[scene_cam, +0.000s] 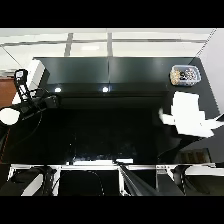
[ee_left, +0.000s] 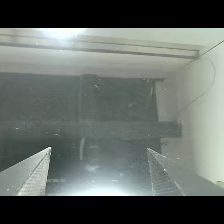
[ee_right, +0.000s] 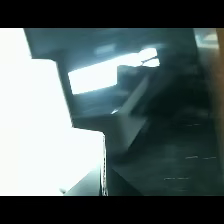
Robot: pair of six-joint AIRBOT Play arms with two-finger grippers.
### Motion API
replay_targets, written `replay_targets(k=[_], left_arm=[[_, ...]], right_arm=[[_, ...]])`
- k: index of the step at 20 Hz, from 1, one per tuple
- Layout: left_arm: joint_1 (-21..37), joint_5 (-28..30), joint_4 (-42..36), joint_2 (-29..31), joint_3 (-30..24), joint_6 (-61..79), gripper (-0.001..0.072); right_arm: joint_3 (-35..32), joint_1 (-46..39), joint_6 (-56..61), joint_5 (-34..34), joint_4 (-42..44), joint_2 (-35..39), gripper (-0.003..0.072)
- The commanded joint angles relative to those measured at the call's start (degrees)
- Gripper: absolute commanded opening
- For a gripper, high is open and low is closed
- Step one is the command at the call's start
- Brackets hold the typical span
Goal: Fold the box and place the chain.
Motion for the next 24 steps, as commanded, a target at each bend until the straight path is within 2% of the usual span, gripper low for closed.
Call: replay_targets(k=[1, 5, 8, 12, 16, 18, 21, 24], left_arm=[[0.0, -0.8, -0.7, 0.0, 0.0, 0.0, 0.0704], [0.0, -3.4, -0.7, -0.1, 0.0, 0.0, 0.0704], [-0.6, -3.8, -0.8, -0.3, 0.0, 0.0, 0.0704], [-3.3, -4.0, -1.4, -2.1, 0.0, 0.0, 0.0704], [-7.6, -4.5, -4.5, -6.9, 0.8, 0.0, 0.0704], [-9.4, -4.7, -10.1, -10.2, 1.2, 0.4, 0.0704], [-10.3, -5.3, -19.8, -15.4, 2.0, 5.3, 0.0704], [-10.1, -10.2, -25.1, -20.0, 5.0, 7.0, 0.0704]], right_arm=[[-6.0, 2.4, -1.6, 0.9, 12.1, 8.2, 0.0011], [-21.3, 10.1, -2.6, -2.3, 22.6, 22.0, 0.0011], [-33.8, 16.9, -4.7, -5.6, 34.8, 31.5, 0.0012], [-49.1, 28.5, -9.3, -16.8, 53.1, 40.5, 0.0011], [-53.5, 43.7, -9.3, -25.2, 53.2, 40.7, 0.0012], [-53.6, 50.1, -8.8, -30.2, 53.2, 40.6, 0.0012], [-54.3, 57.0, -8.4, -35.7, 53.2, 40.6, 0.0012], [-55.9, 61.0, -7.8, -39.1, 53.3, 40.6, 0.0012]])
